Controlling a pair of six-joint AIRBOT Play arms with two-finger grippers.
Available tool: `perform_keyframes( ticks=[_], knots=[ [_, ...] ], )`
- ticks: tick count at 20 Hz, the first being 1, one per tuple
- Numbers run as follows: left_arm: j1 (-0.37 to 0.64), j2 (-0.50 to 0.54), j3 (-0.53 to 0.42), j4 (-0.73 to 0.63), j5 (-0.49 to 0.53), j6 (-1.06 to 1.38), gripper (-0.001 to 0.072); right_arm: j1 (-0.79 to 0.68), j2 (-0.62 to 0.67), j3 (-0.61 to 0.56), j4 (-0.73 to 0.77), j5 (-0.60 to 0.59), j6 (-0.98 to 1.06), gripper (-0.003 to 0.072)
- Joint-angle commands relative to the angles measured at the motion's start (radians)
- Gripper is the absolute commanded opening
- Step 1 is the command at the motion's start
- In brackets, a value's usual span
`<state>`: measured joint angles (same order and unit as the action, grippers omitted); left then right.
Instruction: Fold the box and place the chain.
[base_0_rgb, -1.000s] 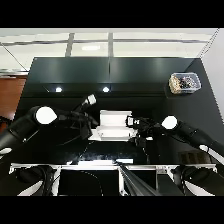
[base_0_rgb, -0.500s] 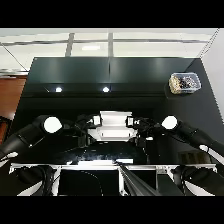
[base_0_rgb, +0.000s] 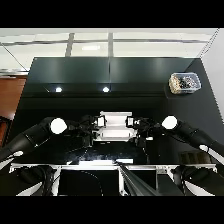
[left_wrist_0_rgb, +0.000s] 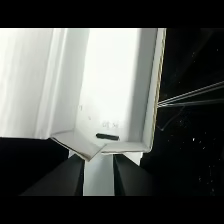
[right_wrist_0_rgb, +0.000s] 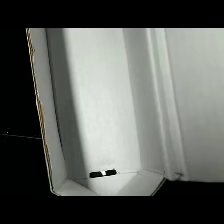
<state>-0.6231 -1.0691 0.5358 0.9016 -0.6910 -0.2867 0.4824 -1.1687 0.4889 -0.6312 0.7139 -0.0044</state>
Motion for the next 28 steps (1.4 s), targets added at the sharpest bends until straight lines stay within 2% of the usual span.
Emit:
perform_keyframes(
  ticks=[1, 6, 10, 12, 13, 15, 16, 17, 18, 19, 20, 21, 25, 26, 28],
  knots=[
    [-0.022, -0.003, 0.000, -0.047, 0.011, 0.003, 0.0219, 0.000, 0.000, 0.000, 0.001, 0.000, 0.000, 0.0307],
    [-0.038, -0.050, 0.000, -0.204, 0.083, 0.003, 0.0218, 0.000, 0.000, 0.000, 0.000, -0.001, 0.000, 0.0307],
    [-0.038, -0.073, 0.000, -0.208, 0.077, 0.003, 0.0215, 0.000, 0.000, 0.000, -0.001, 0.000, 0.000, 0.0307],
    [-0.038, -0.073, 0.000, -0.203, 0.078, 0.003, 0.0152, 0.000, 0.000, 0.000, -0.001, -0.001, 0.000, 0.0307],
    [-0.038, -0.074, 0.000, -0.204, 0.080, 0.003, 0.0189, 0.000, 0.000, 0.000, -0.001, -0.001, 0.000, 0.0307],
    [-0.038, -0.074, 0.000, -0.204, 0.081, 0.003, 0.0383, 0.000, 0.000, 0.000, -0.001, -0.002, 0.000, 0.0307],
    [-0.038, -0.073, 0.000, -0.204, 0.078, 0.003, 0.0380, 0.000, 0.000, 0.000, -0.001, -0.003, 0.000, 0.0307],
    [-0.038, -0.073, 0.000, -0.204, 0.078, 0.003, 0.0255, 0.000, 0.000, 0.000, -0.001, -0.005, 0.000, 0.0308],
    [-0.038, -0.073, 0.000, -0.204, 0.076, 0.002, 0.0215, 0.000, 0.000, 0.000, -0.001, -0.006, 0.000, 0.0308],
    [-0.038, -0.073, 0.002, -0.203, 0.069, 0.002, 0.0224, 0.000, 0.000, 0.000, -0.001, -0.008, 0.000, 0.0308],
    [-0.033, -0.069, 0.011, -0.177, 0.048, 0.000, 0.0132, 0.000, 0.000, 0.000, -0.002, -0.009, 0.000, 0.0308],
    [-0.018, -0.054, 0.031, -0.094, 0.006, -0.029, 0.0025, 0.000, 0.000, 0.000, -0.001, -0.009, 0.000, 0.0307],
    [0.138, 0.085, 0.108, 0.214, -0.089, -0.539, 0.0025, 0.000, 0.000, 0.000, -0.002, -0.008, 0.000, 0.0308],
    [0.212, 0.126, 0.103, 0.245, -0.075, -0.709, 0.0026, 0.000, 0.000, 0.000, -0.002, -0.009, 0.000, 0.0308],
    [0.379, 0.162, 0.076, 0.218, -0.079, -0.991, 0.0027, 0.000, 0.000, 0.000, -0.002, -0.012, 0.000, 0.0308]
  ],
)
